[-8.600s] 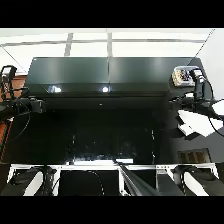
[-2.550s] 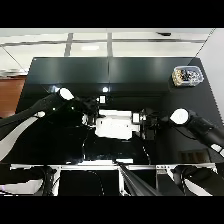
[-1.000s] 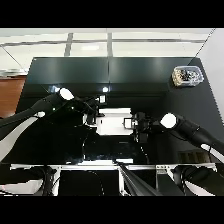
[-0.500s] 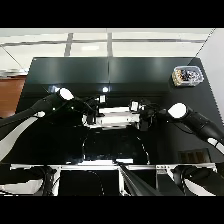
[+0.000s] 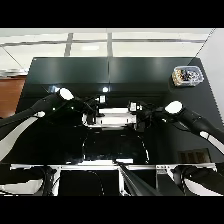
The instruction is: Fold the box and place the chain.
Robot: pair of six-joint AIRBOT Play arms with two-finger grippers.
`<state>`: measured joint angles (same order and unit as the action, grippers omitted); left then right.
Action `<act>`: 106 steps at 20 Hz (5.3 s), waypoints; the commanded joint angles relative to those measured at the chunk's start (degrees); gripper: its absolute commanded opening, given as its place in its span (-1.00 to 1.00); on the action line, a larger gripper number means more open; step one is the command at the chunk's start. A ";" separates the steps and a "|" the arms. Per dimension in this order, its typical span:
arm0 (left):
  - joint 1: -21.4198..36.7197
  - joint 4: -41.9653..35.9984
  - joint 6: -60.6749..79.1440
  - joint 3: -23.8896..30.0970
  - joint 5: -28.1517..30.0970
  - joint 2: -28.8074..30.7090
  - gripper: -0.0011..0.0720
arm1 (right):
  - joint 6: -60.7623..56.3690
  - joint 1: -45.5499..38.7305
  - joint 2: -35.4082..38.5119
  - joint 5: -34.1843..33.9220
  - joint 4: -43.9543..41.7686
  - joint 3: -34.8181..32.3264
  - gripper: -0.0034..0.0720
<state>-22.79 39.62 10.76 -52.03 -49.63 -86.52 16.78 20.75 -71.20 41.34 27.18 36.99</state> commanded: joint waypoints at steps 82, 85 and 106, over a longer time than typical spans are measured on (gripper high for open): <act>6.01 3.30 5.57 14.88 6.47 19.85 0.96 | -2.40 1.29 -7.67 1.51 7.37 1.79 -0.11; 2.21 4.98 4.37 14.86 7.04 18.58 0.93 | -2.40 1.29 -7.67 1.49 7.37 1.79 -0.11; -3.67 -10.43 -3.72 14.86 6.10 10.91 -0.24 | -2.40 1.29 -7.67 1.51 7.37 1.79 -0.11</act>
<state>-25.67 31.05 6.92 -37.19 -43.55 -73.95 14.37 21.98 -78.87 42.83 34.57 38.79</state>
